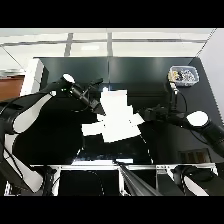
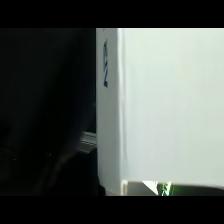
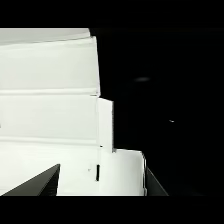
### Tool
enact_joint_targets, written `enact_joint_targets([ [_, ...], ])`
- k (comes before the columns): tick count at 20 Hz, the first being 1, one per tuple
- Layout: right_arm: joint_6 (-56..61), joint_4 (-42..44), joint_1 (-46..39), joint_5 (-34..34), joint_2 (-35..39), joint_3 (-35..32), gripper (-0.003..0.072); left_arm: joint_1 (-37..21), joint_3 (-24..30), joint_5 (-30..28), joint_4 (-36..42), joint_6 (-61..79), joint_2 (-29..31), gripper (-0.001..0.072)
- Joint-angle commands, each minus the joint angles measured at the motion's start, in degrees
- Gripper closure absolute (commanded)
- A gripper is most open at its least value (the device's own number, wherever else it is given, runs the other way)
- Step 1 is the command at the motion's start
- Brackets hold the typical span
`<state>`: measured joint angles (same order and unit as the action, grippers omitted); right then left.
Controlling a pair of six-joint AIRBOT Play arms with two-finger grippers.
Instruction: Fold the box and place the chain.
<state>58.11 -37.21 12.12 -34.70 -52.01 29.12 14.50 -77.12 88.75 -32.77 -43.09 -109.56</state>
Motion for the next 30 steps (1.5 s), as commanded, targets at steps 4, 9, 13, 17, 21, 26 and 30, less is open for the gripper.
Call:
enact_joint_targets([
  [4, -0.1, -27.7, -7.1, -22.9, 0.0, 15.1, 0.0090, 0.4, 5.8, -4.7, -2.7, 4.8, 11.8, 0.0687],
  [9, -0.8, -30.9, -7.8, -24.1, 0.0, 16.5, 0.0090, 1.6, 28.0, -28.5, 4.5, 41.1, 31.1, 0.0686],
  [13, -0.7, -27.9, -7.8, -21.3, 0.0, 16.5, 0.0090, 4.7, 31.1, -34.1, 1.9, 54.1, 32.3, 0.0686],
  [17, -9.0, -23.9, -6.7, -21.5, -0.1, 15.3, 0.0090, 8.8, 31.0, -42.1, 0.0, 55.1, 29.1, 0.0685],
  [21, -18.6, -23.9, -0.9, -18.5, -0.1, 9.0, 0.0090, 9.3, 31.0, -41.8, -4.2, 54.1, 26.2, 0.0684],
  [26, -29.2, -22.4, 6.9, -6.6, -0.1, 0.4, 0.0090, 9.3, 30.6, -41.8, -4.3, 54.0, 25.7, 0.0684],
  [30, -36.3, -17.0, 9.2, -6.1, -1.3, -1.6, -0.0034, 9.5, 30.6, -41.9, -4.3, 54.1, 25.6, 0.0684],
])
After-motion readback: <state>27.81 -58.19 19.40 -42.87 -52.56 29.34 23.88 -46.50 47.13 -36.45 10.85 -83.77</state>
